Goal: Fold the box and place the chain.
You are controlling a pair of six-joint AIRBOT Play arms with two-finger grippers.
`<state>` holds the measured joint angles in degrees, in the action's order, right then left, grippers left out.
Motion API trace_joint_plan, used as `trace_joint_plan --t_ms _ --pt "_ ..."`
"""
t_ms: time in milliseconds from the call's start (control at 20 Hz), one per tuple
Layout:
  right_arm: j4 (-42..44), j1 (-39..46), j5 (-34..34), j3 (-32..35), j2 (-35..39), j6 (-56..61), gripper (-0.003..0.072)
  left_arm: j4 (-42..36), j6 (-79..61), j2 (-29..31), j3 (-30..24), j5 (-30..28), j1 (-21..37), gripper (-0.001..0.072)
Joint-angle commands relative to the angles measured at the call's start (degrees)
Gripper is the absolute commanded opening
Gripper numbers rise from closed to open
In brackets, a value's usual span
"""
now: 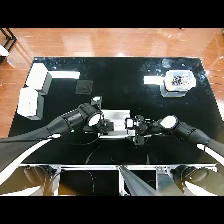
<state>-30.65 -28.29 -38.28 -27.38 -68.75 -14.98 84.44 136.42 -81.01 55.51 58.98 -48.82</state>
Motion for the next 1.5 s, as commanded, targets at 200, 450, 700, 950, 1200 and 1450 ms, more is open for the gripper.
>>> trace_joint_plan --t_ms 200,450,700,950,1200,1450 --pt "0.0 0.0 0.0 0.0 0.0 0.0 0.0366 -0.9 -0.6 -1.5 0.1 0.3 0.0 0.0157" --pt "0.0 0.0 0.0 0.0 0.0 0.0 0.0365 -0.9 -2.8 -1.5 0.1 0.3 0.0 0.0020" --pt "0.0 0.0 0.0 0.0 0.0 0.0 0.0366 -0.9 -2.7 -1.5 0.1 0.3 0.0 0.0019" --pt "0.0 0.0 0.9 0.0 0.0 1.6 0.0707 -0.7 -2.8 -1.5 0.1 2.3 0.0 0.0019" --pt "-10.6 0.1 0.7 -1.0 5.2 8.3 0.0711 -0.7 -3.2 -1.5 0.1 2.4 0.0 0.0020" --pt "-20.9 0.1 -4.2 -1.9 10.0 16.1 0.0711 -0.5 -3.6 -1.4 0.5 3.1 0.0 0.0020"
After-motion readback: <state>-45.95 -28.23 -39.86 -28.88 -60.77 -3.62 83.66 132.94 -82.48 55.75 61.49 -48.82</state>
